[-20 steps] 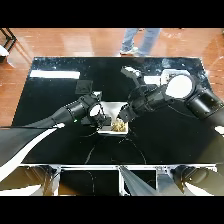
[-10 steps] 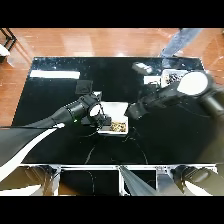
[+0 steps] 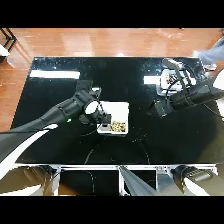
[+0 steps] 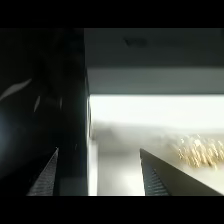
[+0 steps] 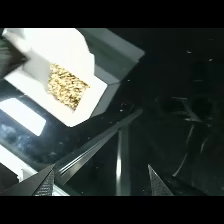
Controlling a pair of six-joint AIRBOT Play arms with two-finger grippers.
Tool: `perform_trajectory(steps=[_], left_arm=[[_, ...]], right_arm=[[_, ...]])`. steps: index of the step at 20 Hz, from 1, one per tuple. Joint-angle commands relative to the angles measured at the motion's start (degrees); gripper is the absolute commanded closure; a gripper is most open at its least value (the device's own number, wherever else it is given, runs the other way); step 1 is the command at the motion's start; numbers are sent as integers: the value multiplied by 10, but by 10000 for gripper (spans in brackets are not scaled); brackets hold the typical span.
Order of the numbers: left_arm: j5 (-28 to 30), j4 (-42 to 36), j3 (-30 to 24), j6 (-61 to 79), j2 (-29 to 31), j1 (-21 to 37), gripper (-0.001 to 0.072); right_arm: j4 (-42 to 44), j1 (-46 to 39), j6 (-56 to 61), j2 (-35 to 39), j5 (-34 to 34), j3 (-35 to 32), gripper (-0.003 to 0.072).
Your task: Fold the box and place the chain.
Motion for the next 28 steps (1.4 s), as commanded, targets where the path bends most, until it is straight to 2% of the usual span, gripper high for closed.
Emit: perform_trajectory(steps=[1, 5, 7, 8, 10, 12, 14, 16, 17, 21, 25, 28], left_arm=[[-47, -5, 4, 71, 72, -13, 108], [-150, 12, -4, 112, 201, -52, 108], [-186, 26, -24, 112, 255, -51, 108], [-189, 57, -40, 110, 276, -41, 108], [-179, 80, -73, 114, 304, 29, 108], [-140, 17, -98, 179, 303, 137, 107], [-70, -87, -120, 261, 294, 238, 86], [-14, -165, -135, 342, 281, 306, 85], [6, -177, -141, 379, 273, 324, 82], [41, -195, -160, 455, 232, 330, 77], [72, -217, -174, 476, 227, 315, 78], [65, -231, -174, 476, 228, 315, 78]], right_arm=[[-14, -6, -10, 5, -28, 0, -29], [0, 11, -57, 3, -67, 0, -30], [1, 38, -56, -10, -124, 1, -30], [-1, 49, -48, -23, -151, 5, -29], [-5, 63, -11, -76, -165, 36, -29], [-17, 68, -8, -143, -164, 87, -29], [-17, 71, -7, -215, -163, 147, -29], [-17, 84, -17, -276, -163, 194, -29], [-17, 94, -33, -299, -160, 208, -29], [-17, 132, -60, -335, -155, 211, -28], [-15, 163, -120, -338, -152, 211, -27], [-4, 173, -143, -338, -94, 211, -27]])
